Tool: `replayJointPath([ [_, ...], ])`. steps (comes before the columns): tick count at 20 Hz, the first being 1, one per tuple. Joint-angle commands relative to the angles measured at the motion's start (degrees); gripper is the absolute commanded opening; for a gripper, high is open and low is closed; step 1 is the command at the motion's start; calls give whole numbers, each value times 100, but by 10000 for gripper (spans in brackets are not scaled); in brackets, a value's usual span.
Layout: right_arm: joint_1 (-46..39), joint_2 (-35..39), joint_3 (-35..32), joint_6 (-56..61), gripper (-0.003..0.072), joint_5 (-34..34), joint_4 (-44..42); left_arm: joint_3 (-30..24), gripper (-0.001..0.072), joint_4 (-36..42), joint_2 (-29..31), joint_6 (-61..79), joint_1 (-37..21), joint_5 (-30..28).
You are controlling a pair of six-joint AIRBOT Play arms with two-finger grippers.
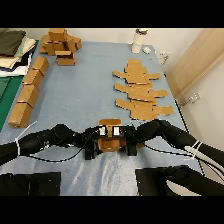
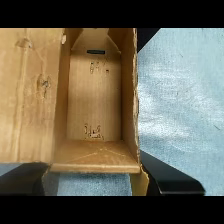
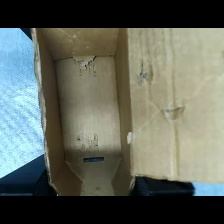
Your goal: Fold the box.
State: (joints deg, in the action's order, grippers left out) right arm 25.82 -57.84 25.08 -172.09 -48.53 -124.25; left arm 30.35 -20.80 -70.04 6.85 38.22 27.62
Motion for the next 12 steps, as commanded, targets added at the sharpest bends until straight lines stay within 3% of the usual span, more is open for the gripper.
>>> replayJointPath([
  [1,0,0,-2,0,495,-4,-7,7,478,0,-2,0,2,-2],
  [3,0,2,-2,0,512,-2,-136,7,478,0,-2,0,2,-2],
  [5,-2,24,46,267,720,-83,-168,7,478,0,-2,0,2,-2],
  [12,-15,402,81,1537,720,-505,686,7,478,0,-2,0,2,-2],
])
